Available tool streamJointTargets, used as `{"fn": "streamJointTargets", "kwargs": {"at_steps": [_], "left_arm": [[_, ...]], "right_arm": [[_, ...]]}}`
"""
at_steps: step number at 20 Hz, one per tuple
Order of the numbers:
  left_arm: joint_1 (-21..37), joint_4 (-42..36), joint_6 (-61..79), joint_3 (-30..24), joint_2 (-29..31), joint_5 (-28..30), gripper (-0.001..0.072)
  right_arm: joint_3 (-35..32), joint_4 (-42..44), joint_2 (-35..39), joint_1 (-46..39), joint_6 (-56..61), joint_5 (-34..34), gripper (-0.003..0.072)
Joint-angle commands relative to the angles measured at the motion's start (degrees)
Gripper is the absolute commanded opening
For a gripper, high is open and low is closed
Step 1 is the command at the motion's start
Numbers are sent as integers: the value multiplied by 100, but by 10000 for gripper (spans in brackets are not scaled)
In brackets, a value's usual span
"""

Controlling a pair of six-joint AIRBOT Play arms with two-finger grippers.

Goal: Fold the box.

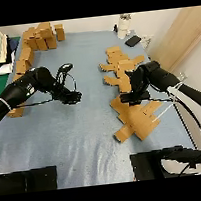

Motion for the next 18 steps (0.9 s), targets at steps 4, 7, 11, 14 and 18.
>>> {"fn": "streamJointTargets", "kwargs": {"at_steps": [4, 7, 11, 14, 18], "left_arm": [[0, 0, 2, 2, -2, -2, 10], [0, 0, 2, 4, -2, 0, 9], [0, 0, 2, 2, -2, 0, 10], [0, -2, 0, 4, -2, 4, 10], [-22, -15, 0, 2, -2, 13, 9]], "right_arm": [[-17, 9, 4, 2, 4, 160, 6], [13, -402, 4, -50, -111, 319, 177], [181, -1853, 0, -896, -109, 219, 522], [190, -1794, -13, -2135, -737, 487, 521], [197, 264, -190, -3748, -3322, 857, 521]]}}
